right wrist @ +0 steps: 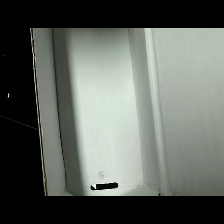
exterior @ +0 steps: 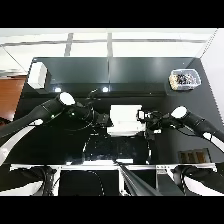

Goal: Fold the box and place the chain.

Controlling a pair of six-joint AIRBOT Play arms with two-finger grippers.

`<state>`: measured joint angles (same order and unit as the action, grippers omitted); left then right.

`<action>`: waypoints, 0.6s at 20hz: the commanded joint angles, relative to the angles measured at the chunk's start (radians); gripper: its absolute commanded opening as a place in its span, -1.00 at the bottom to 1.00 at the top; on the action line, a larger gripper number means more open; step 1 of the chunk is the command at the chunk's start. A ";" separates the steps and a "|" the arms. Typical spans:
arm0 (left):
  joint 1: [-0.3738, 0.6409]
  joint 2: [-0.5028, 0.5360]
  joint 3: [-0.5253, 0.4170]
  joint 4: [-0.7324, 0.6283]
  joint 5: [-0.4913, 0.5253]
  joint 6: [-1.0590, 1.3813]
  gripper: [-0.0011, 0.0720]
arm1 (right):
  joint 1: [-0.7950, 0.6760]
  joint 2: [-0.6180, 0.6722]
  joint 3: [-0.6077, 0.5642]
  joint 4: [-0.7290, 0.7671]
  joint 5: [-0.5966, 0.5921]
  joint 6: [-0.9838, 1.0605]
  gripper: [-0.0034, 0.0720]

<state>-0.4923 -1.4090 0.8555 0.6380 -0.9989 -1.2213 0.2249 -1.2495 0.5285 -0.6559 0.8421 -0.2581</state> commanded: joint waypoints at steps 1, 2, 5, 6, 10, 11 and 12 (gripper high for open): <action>-0.039 0.000 0.028 0.092 0.030 -0.132 0.37 | 0.000 -0.001 0.000 0.000 0.000 0.000 -0.41; -0.040 0.000 0.028 0.091 0.030 -0.144 0.37 | 0.000 -0.001 0.000 0.000 0.000 0.000 -0.41; -0.049 0.000 0.028 0.091 0.031 -0.159 0.19 | 0.000 -0.001 0.000 0.000 0.000 0.000 -0.41; -0.052 0.000 0.028 0.091 0.034 -0.159 0.13 | 0.000 -0.001 0.000 0.000 0.000 0.000 -0.41; -0.068 0.000 0.028 0.088 0.057 -0.175 0.14 | 0.000 -0.001 0.000 0.000 0.000 0.000 -0.41; -0.072 0.000 0.028 0.086 0.057 -0.175 0.14 | 0.000 -0.001 0.000 0.000 0.000 0.000 -0.41; -0.075 0.000 0.028 0.086 0.057 -0.177 0.14 | 0.000 -0.001 0.000 0.000 0.000 0.000 -0.41</action>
